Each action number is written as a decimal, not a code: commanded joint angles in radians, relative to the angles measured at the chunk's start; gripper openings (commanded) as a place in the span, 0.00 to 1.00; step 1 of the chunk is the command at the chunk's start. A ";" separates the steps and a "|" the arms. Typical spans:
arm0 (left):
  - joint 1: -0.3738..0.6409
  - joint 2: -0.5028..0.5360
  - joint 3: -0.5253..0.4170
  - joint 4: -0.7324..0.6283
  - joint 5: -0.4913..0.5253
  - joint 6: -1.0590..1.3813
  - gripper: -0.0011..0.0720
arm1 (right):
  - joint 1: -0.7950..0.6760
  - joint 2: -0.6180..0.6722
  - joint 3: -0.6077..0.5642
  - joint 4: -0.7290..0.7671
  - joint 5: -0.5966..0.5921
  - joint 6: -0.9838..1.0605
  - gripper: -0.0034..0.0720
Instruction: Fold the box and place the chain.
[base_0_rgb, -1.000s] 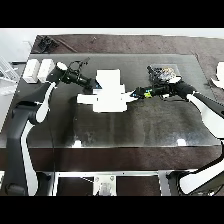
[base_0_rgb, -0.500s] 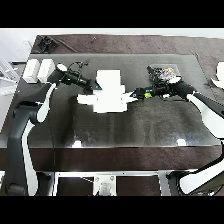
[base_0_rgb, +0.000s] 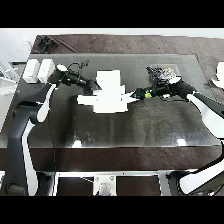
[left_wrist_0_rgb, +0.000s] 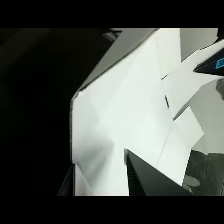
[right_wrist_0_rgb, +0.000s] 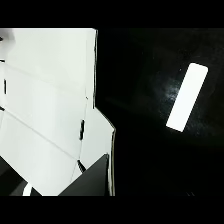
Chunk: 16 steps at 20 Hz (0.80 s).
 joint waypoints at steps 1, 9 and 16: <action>0.000 -0.016 -0.004 -0.069 -0.014 0.014 0.49 | 0.000 0.000 0.001 0.000 0.000 0.000 0.07; 0.001 -0.031 -0.004 -0.115 -0.032 0.032 0.36 | 0.000 0.000 0.001 0.000 0.000 -0.003 0.07; 0.032 -0.031 -0.004 -0.114 -0.047 0.039 0.35 | -0.001 0.000 0.001 0.000 0.000 -0.004 0.07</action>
